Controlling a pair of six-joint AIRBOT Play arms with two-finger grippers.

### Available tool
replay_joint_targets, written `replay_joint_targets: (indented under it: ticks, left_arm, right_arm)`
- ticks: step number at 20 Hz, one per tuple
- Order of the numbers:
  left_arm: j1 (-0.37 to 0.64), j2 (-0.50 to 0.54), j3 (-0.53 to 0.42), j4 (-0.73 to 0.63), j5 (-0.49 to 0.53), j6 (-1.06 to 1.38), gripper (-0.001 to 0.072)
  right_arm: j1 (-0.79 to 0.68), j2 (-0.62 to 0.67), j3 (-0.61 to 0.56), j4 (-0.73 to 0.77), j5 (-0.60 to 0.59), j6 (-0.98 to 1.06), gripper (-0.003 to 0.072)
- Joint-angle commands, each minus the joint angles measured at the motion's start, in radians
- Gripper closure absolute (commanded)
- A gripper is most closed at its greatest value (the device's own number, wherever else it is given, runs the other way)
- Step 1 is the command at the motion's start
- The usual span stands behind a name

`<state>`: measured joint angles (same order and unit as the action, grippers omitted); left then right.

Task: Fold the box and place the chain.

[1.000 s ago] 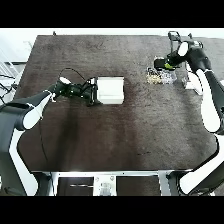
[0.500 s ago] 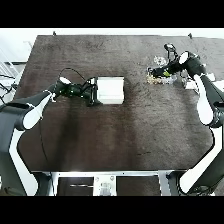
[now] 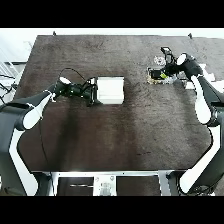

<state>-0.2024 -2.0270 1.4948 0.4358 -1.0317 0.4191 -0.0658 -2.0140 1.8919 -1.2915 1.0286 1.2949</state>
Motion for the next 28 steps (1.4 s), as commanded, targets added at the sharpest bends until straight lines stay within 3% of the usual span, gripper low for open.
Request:
replay_joint_targets:
  ticks: [1, 10, 21, 28]
  left_arm:
    - [0.001, 0.000, 0.000, 0.000, 0.000, 0.000, 0.0288]
    - [0.001, 0.000, 0.000, 0.000, 0.001, 0.000, 0.0288]
    - [0.001, 0.000, 0.000, 0.000, 0.000, 0.000, 0.0288]
    - [0.001, 0.000, 0.000, 0.000, 0.000, 0.000, 0.0288]
  right_arm:
    - [0.002, 0.000, 0.014, -0.002, 0.003, 0.006, 0.0683]
    - [0.015, 0.187, 0.022, 0.000, 0.024, 0.006, 0.0685]
    - [0.151, 0.653, 0.022, -0.002, 0.080, -0.043, 0.0685]
    - [0.285, 0.740, 0.018, -0.002, 0.192, -0.050, 0.0685]
